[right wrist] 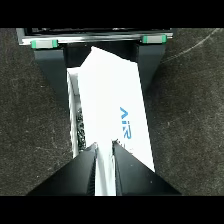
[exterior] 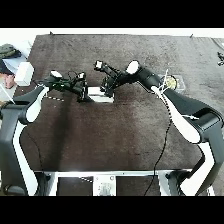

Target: Fold the box and place the chain.

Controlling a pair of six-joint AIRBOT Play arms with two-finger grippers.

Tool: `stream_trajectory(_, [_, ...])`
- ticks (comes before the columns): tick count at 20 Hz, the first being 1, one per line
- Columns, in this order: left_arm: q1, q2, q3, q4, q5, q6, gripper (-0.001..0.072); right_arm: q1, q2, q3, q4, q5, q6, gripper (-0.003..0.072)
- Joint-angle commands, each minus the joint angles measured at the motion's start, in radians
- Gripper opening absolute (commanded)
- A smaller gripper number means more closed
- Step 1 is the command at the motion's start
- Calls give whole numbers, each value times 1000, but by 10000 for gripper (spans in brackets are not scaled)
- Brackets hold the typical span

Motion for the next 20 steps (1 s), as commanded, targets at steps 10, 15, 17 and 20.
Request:
stream_trajectory(10, [0, 0, 1, 1, -2, 0, 415, 56, -6, -2, -123, 57, 47, 168])
stream_trajectory(15, [0, 0, 1, 1, -1, 0, 415, 54, -7, -4, -55, 102, 76, 169])
stream_trajectory(17, [0, 0, 1, 1, -1, 0, 415, 53, -8, -25, -48, 101, 76, 169])
stream_trajectory(20, [0, 0, 1, 1, -1, 0, 415, 50, -8, -76, -36, 93, 76, 169])
